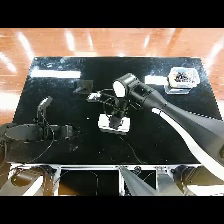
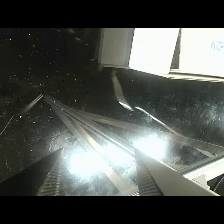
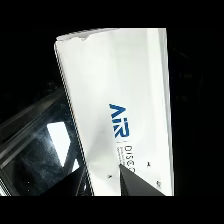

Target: Fold the box and place the chain.

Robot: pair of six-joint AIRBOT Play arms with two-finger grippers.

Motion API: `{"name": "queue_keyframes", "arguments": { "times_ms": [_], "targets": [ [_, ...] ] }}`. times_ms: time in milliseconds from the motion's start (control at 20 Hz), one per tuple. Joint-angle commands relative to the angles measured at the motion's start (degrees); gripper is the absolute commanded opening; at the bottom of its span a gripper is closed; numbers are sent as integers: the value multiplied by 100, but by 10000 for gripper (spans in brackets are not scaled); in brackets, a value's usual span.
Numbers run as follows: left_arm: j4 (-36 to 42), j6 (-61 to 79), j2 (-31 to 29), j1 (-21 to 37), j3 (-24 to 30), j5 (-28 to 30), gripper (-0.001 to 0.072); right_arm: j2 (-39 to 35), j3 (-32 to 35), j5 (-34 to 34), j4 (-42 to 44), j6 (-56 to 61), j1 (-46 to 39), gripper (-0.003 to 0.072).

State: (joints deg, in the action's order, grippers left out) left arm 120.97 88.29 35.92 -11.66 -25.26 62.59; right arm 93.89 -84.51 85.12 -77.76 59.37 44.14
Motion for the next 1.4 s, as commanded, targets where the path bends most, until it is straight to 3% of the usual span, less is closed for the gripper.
{"name": "queue_keyframes", "arguments": {
  "times_ms": [0,650,700,750,850,1000,1100,1200,1350],
  "targets": [
    [0,0,4,4,2,2,553,26,48,28,-4,0,2,262],
    [-2,0,4,4,2,-4,553,-391,42,-28,-17,787,-369,260],
    [-2,2,4,4,2,-4,553,-514,46,-28,-2,1198,-474,196],
    [-2,2,4,4,2,-4,553,-678,68,-50,17,1661,-601,60],
    [0,2,4,4,2,-7,553,-1296,588,-960,103,2820,-874,40],
    [-4,4,4,4,2,-13,553,-2999,2771,-3842,367,5506,-1078,30],
    [-7,20,4,4,2,-11,553,-3834,4194,-5088,1095,6524,-944,31],
    [-7,28,7,4,2,-15,553,-4009,4951,-5593,1853,6732,-763,40],
    [-7,295,7,4,2,-48,553,-3646,5058,-5602,2181,6710,-415,40]
  ]
}}
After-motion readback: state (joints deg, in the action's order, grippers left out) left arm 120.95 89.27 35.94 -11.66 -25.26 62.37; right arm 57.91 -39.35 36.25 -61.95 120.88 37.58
